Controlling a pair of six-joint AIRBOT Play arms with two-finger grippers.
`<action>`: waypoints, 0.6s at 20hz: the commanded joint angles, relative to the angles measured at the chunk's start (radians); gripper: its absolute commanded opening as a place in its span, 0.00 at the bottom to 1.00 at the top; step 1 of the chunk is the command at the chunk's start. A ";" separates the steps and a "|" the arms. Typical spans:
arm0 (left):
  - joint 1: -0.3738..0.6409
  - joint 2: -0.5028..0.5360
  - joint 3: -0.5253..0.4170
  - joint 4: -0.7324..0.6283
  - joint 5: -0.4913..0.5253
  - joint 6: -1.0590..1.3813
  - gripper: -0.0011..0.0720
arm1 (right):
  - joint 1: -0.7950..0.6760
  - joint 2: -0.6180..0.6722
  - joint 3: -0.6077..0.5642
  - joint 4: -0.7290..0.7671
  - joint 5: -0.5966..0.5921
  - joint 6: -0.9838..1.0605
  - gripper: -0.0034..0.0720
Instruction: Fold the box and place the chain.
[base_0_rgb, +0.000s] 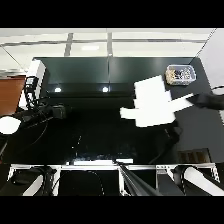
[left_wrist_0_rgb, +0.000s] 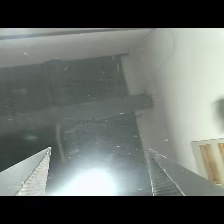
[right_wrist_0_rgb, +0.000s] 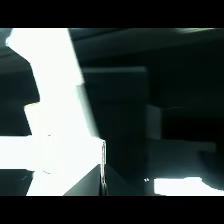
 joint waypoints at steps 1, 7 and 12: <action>-0.019 -0.032 0.000 -0.061 -0.005 0.000 0.98 | 0.195 0.113 -0.230 0.159 -0.099 -0.072 0.06; -0.049 -0.243 0.032 -0.333 -0.089 0.120 0.98 | 0.491 0.132 -0.409 0.332 -0.374 -0.116 0.06; -0.051 -0.559 0.210 -0.555 -0.267 0.217 0.98 | 0.586 0.132 -0.409 0.342 -0.396 -0.116 0.06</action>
